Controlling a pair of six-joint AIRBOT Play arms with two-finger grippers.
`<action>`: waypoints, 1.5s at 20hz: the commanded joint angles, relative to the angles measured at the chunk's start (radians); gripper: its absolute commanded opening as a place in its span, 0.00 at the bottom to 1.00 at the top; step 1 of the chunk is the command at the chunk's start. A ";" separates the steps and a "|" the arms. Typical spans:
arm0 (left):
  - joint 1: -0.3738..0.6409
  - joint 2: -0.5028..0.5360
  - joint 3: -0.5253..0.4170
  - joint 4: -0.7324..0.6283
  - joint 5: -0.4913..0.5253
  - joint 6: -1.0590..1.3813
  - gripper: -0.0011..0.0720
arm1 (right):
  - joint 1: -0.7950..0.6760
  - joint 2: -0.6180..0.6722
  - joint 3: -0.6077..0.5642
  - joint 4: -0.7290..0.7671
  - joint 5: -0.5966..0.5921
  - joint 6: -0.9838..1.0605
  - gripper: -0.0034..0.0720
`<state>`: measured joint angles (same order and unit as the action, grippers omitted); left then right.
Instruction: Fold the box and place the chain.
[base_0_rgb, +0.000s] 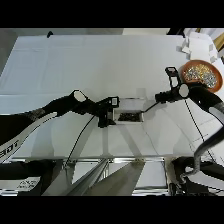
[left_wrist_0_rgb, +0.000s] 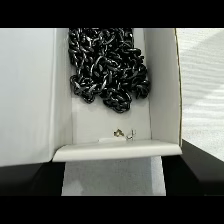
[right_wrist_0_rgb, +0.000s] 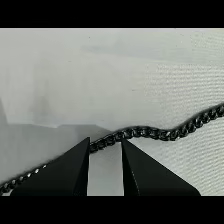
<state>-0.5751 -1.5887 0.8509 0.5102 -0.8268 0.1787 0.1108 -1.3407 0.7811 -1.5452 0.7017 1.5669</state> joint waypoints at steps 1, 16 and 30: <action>0.000 0.000 0.000 0.000 0.000 0.000 0.44 | 0.000 -0.019 0.000 0.012 0.032 0.000 0.35; 0.000 0.000 0.000 -0.001 0.000 0.000 0.44 | 0.073 0.141 0.000 0.032 0.117 -0.031 0.06; 0.000 0.000 0.000 -0.001 0.000 0.000 0.44 | 0.623 0.517 0.000 0.167 0.153 0.036 0.06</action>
<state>-0.5751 -1.5887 0.8509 0.5091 -0.8268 0.1783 0.6231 -0.8433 0.7799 -1.4017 0.8841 1.5646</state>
